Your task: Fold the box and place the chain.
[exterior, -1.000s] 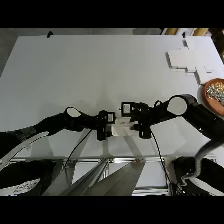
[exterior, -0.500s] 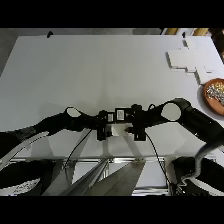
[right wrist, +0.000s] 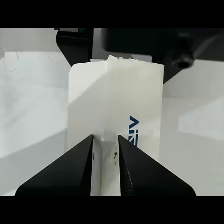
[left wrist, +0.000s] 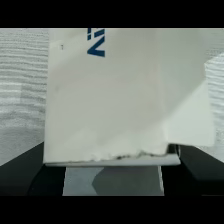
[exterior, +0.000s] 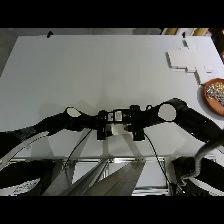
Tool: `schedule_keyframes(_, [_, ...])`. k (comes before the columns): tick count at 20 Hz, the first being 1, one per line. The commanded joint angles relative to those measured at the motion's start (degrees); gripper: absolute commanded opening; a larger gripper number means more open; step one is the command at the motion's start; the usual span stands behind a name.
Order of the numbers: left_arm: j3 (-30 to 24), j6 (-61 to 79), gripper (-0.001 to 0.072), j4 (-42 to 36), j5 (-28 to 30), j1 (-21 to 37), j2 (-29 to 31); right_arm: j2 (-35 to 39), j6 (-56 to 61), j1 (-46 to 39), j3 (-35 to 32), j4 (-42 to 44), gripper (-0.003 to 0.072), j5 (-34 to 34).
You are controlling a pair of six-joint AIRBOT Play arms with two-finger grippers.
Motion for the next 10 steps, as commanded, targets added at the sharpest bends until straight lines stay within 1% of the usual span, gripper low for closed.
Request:
schedule_keyframes(1, [0.0, 0.15, 0.0254, 0.09, -0.11, 0.0, -0.02, 0.48, 0.15, 0.07, 0.0, -1.42, 0.0081, -0.31])
schedule_keyframes(10, [0.0, 0.15, 0.0254, 0.09, -0.11, 0.0, -0.02, 0.63, 1.53, 0.07, 0.0, -1.55, 0.008, -3.04])
